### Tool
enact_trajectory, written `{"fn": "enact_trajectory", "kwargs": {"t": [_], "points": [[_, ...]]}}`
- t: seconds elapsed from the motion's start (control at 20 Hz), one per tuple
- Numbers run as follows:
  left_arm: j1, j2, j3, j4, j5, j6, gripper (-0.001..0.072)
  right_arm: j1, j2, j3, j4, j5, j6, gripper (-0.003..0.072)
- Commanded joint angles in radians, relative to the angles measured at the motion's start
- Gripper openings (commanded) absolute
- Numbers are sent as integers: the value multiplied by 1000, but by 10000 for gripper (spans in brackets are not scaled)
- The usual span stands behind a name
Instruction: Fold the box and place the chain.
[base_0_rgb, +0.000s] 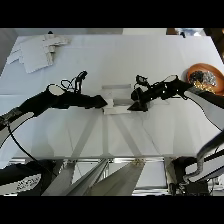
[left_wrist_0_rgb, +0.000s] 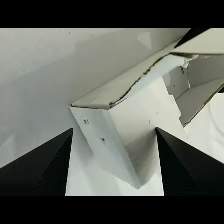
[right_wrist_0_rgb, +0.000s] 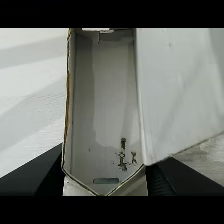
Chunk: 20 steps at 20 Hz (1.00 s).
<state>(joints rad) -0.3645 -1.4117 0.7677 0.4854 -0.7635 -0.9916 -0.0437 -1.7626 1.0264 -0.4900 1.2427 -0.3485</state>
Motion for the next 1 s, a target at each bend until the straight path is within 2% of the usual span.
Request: {"fn": "enact_trajectory", "kwargs": {"t": [0.0, 0.35, 0.45, 0.5, 0.65, 0.8, 0.95], "points": [[-21, -1, 0, 5, 71, -8, 560, 0, 0, 0, 0, 0, 0, 405], [-55, -1, 0, 34, 154, -61, 559, 0, 0, 0, 0, 0, 0, 405], [-56, -1, 0, 63, 149, -75, 533, 0, 0, 0, 0, 0, 0, 405], [-58, -1, 0, 97, 143, -105, 485, 0, 0, 0, 0, 0, 0, 405], [-60, -1, 1, 180, 118, -196, 486, 0, 0, 0, 0, 0, 0, 405], [-60, 0, 1, 185, 77, -200, 486, 0, 0, 0, 0, 0, 0, 405], [-60, 0, 3, 185, 107, -207, 486, 0, 0, 0, 0, 1, 0, 405]]}}
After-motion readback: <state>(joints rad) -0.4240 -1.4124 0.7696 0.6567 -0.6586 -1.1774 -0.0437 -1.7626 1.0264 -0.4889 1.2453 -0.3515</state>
